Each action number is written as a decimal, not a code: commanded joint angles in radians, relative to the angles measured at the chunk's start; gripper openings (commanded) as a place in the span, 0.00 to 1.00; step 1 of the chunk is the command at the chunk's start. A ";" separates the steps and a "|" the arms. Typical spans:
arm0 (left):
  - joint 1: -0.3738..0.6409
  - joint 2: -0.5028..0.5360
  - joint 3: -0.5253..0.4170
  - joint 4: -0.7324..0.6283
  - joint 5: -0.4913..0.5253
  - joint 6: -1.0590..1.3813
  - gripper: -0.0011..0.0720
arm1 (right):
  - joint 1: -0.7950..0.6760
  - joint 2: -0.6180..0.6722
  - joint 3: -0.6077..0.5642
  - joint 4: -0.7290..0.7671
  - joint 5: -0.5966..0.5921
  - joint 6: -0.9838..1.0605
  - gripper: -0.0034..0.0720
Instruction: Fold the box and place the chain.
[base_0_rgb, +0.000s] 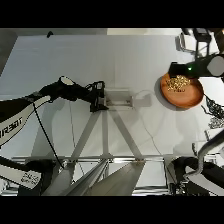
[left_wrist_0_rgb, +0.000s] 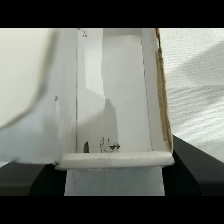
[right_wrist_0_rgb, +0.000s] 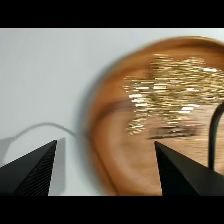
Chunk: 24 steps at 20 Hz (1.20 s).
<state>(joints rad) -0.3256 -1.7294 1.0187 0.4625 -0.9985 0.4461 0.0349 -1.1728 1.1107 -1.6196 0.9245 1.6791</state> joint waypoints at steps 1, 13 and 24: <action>0.000 0.000 0.000 0.000 0.000 0.001 0.32 | -0.142 -0.126 0.001 0.034 -0.071 -0.069 0.97; 0.000 0.000 0.000 -0.001 0.000 0.000 0.32 | -0.161 -0.578 0.248 0.064 -0.040 -0.114 0.86; 0.000 0.000 0.000 -0.001 0.000 0.000 0.32 | -0.161 -0.474 0.248 0.068 0.085 -0.137 0.06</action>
<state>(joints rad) -0.3256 -1.7294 1.0183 0.4614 -0.9985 0.4465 -0.1257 -1.7023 1.3571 -1.5501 0.9691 1.5608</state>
